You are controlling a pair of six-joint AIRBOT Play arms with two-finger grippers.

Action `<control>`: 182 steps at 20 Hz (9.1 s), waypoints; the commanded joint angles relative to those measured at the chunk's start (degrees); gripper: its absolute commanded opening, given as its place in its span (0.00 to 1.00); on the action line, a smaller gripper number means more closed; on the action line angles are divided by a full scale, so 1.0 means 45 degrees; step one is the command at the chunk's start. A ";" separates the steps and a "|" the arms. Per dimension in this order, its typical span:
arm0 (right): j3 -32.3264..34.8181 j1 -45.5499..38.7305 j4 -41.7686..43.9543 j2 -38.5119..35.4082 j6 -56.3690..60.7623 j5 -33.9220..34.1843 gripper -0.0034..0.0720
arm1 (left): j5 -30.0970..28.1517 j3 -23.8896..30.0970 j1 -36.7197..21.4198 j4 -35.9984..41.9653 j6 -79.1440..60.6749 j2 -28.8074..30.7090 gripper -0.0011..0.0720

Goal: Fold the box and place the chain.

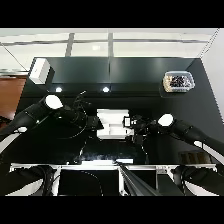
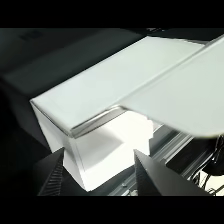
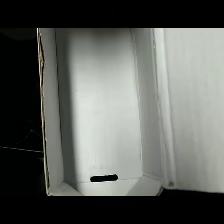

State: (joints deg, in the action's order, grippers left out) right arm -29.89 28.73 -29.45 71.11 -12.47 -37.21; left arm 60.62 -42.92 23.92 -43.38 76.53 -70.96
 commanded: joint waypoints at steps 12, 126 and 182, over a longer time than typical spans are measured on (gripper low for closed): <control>0.0005 0.0005 0.0000 0.0000 0.0000 0.0000 0.30 | -0.1826 -0.0233 0.2064 -0.3045 0.4551 -0.0010 0.67; -0.0267 -0.0695 -0.2744 -0.2919 1.0958 -0.0685 0.06 | 0.0000 -0.2827 0.5542 -0.9874 1.2517 -0.2220 0.05; -0.3254 0.1831 -0.7834 -0.0053 2.6908 -0.2108 0.63 | -0.0034 -0.2827 0.5537 -0.9874 1.2517 -0.2220 0.05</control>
State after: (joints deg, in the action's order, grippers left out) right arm -43.07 35.38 -58.83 70.37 101.23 -45.69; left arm 60.47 -55.61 48.86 -87.79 132.86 -80.97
